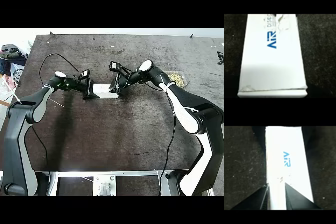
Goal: Fold the box and place the chain.
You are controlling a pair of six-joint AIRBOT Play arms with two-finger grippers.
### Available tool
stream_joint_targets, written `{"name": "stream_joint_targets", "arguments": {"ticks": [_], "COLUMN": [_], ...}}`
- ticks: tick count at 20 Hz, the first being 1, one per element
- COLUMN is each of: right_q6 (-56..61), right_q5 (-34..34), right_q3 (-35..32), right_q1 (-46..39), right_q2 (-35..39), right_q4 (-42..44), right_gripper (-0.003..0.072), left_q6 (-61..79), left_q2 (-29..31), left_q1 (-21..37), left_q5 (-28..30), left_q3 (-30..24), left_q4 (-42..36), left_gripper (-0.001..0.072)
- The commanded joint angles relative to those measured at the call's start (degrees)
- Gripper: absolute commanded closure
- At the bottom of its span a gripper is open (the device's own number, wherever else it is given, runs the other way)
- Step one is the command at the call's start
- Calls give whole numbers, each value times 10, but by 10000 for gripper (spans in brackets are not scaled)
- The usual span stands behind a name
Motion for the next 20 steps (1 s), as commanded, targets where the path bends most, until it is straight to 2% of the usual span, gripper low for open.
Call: {"name": "stream_joint_targets", "arguments": {"ticks": [1,9,10,11,16,20], "right_q6": [1,4,18,41,76,109], "right_q5": [4,2,0,-1,-1,0], "right_q3": [-7,-7,-7,-7,-7,-7], "right_q1": [1,-1,-2,-2,-2,-2], "right_q2": [1,18,17,14,-32,-38], "right_q4": [-11,97,96,96,82,51], "right_gripper": [464,476,649,677,677,676], "left_q6": [-2,-2,-2,-2,-2,-2], "left_q2": [0,0,0,0,0,0], "left_q1": [1,1,1,1,1,1], "left_q5": [2,2,2,2,2,2], "left_q3": [0,0,0,0,0,0], "left_q4": [-1,-1,-1,-1,-1,-1], "left_gripper": [263,263,263,263,263,263]}}
